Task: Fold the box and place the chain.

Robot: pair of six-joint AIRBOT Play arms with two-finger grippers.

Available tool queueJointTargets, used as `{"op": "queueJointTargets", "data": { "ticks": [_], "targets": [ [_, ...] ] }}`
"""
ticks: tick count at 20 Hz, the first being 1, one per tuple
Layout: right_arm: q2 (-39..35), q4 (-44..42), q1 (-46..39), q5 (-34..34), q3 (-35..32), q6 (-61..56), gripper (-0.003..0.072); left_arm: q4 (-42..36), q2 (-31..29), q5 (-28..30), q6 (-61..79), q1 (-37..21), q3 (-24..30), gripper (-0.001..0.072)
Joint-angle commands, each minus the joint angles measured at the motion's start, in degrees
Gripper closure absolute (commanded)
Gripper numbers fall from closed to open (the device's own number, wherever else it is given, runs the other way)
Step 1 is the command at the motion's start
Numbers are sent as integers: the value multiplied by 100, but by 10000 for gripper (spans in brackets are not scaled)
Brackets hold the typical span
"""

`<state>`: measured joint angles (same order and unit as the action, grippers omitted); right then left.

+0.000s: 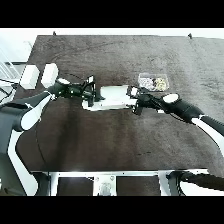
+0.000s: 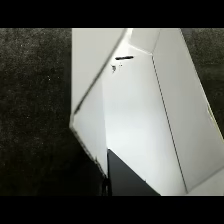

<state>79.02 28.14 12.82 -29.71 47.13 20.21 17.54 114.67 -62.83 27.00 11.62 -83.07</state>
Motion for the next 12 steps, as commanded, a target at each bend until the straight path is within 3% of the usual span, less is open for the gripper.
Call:
{"op": "queueJointTargets", "data": {
  "ticks": [1, 6, 12],
  "targets": [
    [79, -236, -195, -455, 127, 437, 135, 2, 2, -2, 2, 0, -7, 689],
    [487, -267, -520, -1126, 442, 433, 134, 2, 2, -2, 2, 0, -7, 689],
    [765, -267, -560, -1276, 739, 533, 134, 2, 2, -4, 2, 0, -7, 689]
  ]
}}
